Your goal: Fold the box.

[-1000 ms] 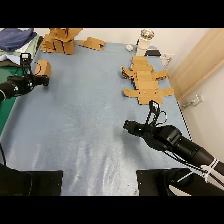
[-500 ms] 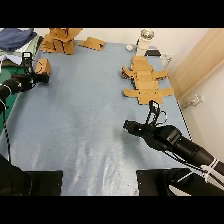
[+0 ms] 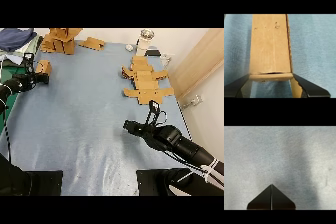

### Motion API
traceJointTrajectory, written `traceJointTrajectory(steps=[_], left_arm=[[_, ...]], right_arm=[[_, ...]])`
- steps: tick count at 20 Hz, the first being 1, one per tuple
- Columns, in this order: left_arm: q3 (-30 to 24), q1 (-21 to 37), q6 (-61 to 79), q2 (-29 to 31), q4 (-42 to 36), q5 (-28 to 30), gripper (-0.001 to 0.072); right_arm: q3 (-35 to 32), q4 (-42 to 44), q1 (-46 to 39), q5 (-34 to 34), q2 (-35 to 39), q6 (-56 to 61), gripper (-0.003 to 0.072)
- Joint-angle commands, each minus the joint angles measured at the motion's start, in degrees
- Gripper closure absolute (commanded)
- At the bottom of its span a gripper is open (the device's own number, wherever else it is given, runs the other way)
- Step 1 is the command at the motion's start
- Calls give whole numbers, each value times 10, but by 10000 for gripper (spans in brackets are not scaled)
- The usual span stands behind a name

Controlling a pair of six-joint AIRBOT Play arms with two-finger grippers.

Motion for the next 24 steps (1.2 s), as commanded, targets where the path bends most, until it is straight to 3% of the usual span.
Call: traceJointTrajectory(steps=[1,4,7,13,14,16,20,24], left_arm=[[1,0,-3,4,1,-3,13],[-3,4,-36,22,1,-32,13],[-14,19,-64,58,29,-109,13],[-33,107,-415,115,429,-403,14],[-33,119,-435,116,450,-462,70],[-33,130,-437,117,446,-570,698],[-43,77,-470,140,434,-701,707],[-99,-75,-487,235,421,-661,708]], right_arm=[[0,0,0,0,0,0,682],[0,0,0,0,0,0,682],[0,0,0,0,0,0,682],[1,3,0,0,0,-1,682],[3,12,0,0,0,-11,682],[13,54,0,-2,-3,-74,682],[95,81,0,-86,-75,-155,682],[237,107,-4,-204,-203,-254,682]])
